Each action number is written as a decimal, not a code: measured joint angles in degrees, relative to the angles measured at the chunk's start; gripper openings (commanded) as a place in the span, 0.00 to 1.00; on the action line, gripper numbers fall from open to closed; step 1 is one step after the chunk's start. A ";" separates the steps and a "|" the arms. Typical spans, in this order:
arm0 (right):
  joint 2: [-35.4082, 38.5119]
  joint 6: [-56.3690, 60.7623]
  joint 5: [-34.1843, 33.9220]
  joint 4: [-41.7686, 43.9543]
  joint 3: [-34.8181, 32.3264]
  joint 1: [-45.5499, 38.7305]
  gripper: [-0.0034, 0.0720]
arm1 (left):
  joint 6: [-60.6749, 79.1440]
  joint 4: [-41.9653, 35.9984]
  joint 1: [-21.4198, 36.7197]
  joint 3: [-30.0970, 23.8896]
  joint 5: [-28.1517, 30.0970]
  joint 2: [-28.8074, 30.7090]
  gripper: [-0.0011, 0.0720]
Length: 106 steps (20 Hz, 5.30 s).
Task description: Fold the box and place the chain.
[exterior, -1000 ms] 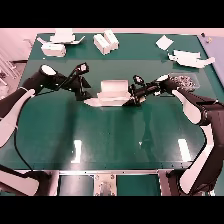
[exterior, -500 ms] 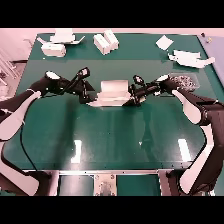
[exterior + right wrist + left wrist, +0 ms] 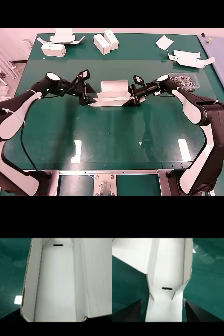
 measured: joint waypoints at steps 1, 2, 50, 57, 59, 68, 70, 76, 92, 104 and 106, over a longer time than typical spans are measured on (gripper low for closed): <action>0.00 0.00 0.00 0.00 0.00 0.00 0.77 | 0.37 0.00 0.00 -0.24 0.07 0.00 0.82; 0.00 0.02 0.00 0.00 0.00 0.00 0.77 | 0.70 -0.04 0.00 -0.39 0.17 0.00 0.82; 0.00 -0.02 0.00 -0.11 0.00 -0.04 0.77 | 11.93 -9.22 -4.35 -0.79 4.22 -2.38 0.40; 0.00 0.00 -0.07 -0.02 0.00 -0.04 0.77 | 13.22 -10.32 -4.76 -0.79 4.79 -2.75 0.40; 0.00 0.02 -0.07 -0.02 0.00 -0.04 0.77 | 13.94 -11.02 -4.79 -0.79 4.70 -2.99 0.40; 0.00 -0.02 -0.04 -0.02 0.00 -0.04 0.77 | 15.63 -12.31 -6.71 -0.79 6.60 -3.39 0.44; 0.00 -0.07 0.02 -0.02 0.00 -0.02 0.77 | 15.98 -12.35 -7.41 -0.79 7.87 -3.39 0.44; 0.00 -0.07 0.00 -0.02 0.00 -0.02 0.77 | 16.26 -11.93 -8.09 -0.79 9.35 -3.39 0.79; 0.00 0.02 -0.02 0.02 0.00 -0.02 0.77 | 14.45 -11.13 -8.15 -0.76 10.45 -3.39 0.93; 0.00 0.09 -0.02 0.02 0.00 -0.02 0.77 | 14.53 -10.99 -8.20 -0.79 11.82 -3.39 0.41; 0.00 0.09 -0.02 0.09 0.00 -0.02 0.77 | 14.71 -10.75 -8.20 -0.83 12.37 -3.28 0.41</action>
